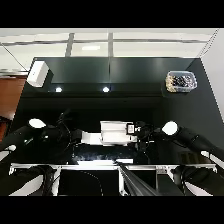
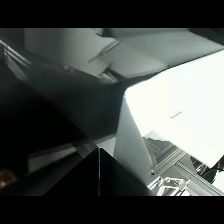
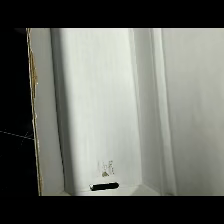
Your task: Fold the box and place the chain.
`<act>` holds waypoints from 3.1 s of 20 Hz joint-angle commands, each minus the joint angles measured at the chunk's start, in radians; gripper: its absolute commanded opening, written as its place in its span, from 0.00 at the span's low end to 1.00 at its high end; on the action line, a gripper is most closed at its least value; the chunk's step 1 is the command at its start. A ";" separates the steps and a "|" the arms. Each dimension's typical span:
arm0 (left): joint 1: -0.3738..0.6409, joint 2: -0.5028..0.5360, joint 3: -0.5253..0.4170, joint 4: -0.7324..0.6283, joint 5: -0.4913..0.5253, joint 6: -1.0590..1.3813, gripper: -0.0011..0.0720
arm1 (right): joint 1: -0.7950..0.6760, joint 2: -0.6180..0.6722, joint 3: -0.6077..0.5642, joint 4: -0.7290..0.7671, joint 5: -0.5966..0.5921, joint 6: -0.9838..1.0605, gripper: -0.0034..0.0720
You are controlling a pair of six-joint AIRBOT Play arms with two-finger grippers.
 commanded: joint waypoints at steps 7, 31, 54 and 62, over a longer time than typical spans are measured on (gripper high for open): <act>-0.077 -0.034 0.154 -0.014 -0.189 0.097 0.97 | 0.001 0.000 0.000 0.000 0.000 0.000 0.69; -0.465 0.019 0.316 0.264 0.160 -0.406 0.80 | 0.001 0.000 0.000 0.000 0.000 0.000 0.69; -0.680 -0.060 0.435 0.660 0.106 -0.898 0.68 | 0.001 0.000 0.000 0.000 0.000 0.000 0.69; -0.703 -0.225 0.586 0.760 -0.035 -1.068 0.46 | 0.001 0.000 0.000 0.000 0.000 0.000 0.68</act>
